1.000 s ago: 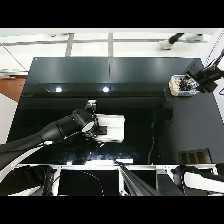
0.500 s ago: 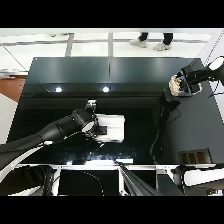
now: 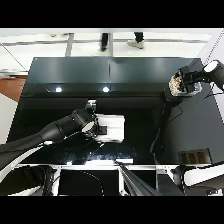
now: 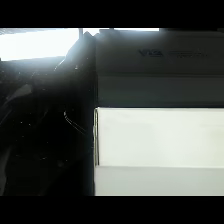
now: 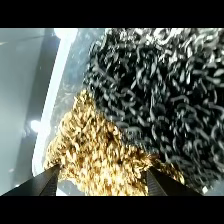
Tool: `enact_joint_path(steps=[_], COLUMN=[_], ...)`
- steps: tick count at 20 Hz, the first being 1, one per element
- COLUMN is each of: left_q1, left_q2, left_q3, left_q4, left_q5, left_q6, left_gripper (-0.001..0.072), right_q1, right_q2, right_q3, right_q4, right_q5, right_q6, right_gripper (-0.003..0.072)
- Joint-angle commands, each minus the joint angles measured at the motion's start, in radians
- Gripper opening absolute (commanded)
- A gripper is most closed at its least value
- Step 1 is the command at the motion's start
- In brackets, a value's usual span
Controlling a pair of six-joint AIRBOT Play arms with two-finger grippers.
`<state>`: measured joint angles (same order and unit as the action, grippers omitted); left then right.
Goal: Fold the box and place the chain.
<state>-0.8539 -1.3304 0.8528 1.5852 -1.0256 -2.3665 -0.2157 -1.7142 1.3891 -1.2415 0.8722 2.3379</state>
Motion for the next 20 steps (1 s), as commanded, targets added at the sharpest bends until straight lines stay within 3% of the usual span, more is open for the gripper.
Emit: enact_joint_path(steps=[1,3,5,13,20], left_q1=[0.000,0.000,0.000,0.000,0.000], left_q2=[0.000,0.000,0.000,0.000,0.000], left_q3=[0.000,0.000,0.000,0.000,0.000], left_q4=[0.000,0.000,0.000,0.000,0.000], left_q5=[0.000,0.000,0.000,0.000,0.000], left_q6=[0.000,0.000,0.000,0.000,0.000], left_gripper=[0.0028,0.0028,0.0029,0.0029,0.0028], right_q1=[0.008,0.008,0.010,-0.005,-0.005], right_q2=[-0.017,-0.017,-0.014,0.153,0.350], right_q3=[0.001,0.001,0.001,0.045,0.206], right_q4=[0.012,0.015,0.028,0.034,0.034], right_q5=[-0.035,-0.045,-0.041,0.055,0.207], right_q6=[0.000,-0.028,-0.091,-0.369,-0.505], right_gripper=[0.0576,0.0263,0.0056,0.0042,0.0042])
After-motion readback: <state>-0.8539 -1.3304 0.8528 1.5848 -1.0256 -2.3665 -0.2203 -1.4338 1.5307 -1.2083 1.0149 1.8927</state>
